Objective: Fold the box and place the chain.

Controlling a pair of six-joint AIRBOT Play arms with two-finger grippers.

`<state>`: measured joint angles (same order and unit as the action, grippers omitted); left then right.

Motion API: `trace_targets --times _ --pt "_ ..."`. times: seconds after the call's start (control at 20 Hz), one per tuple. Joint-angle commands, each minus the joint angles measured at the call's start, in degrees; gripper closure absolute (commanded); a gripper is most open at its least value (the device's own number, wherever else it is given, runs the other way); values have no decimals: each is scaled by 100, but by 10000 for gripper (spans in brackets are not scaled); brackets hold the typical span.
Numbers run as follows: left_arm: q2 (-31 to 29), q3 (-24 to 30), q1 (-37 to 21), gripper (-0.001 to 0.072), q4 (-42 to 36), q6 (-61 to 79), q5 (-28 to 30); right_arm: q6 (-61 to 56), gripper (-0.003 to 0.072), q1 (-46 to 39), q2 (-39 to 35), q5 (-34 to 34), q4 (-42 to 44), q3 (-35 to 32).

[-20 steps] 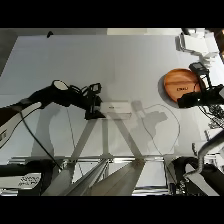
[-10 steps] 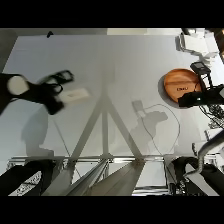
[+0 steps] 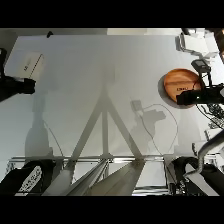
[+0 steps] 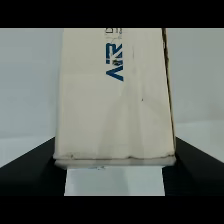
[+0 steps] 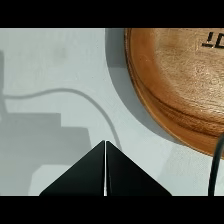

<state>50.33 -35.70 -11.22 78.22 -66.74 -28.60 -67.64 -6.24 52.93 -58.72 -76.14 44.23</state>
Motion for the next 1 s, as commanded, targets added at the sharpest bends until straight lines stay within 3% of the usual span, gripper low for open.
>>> trace_targets --times 0.0,0.05,0.1,0.2,0.35,0.4,0.8,0.95 --pt "579 831 -160 695 -236 -118 1123 11 675 -2 -2 188 52 7" --pt "909 890 -160 679 -225 -118 1099 11 675 -2 0 243 66 7" --pt "1239 890 -157 619 -236 -120 1104 11 675 -2 0 271 96 7" --pt "1685 890 -157 372 -229 -116 1128 11 675 -2 0 269 140 7" --pt "1755 890 -160 104 -179 -70 944 13 675 -2 -2 269 155 7" --pt "1596 890 -157 60 -151 -68 841 13 675 -2 -2 267 155 7" --pt "-719 890 -157 83 367 -59 409 13 675 -2 -2 267 155 7" --pt "-1215 890 -160 87 393 -55 463 13 675 -2 -2 267 155 7"
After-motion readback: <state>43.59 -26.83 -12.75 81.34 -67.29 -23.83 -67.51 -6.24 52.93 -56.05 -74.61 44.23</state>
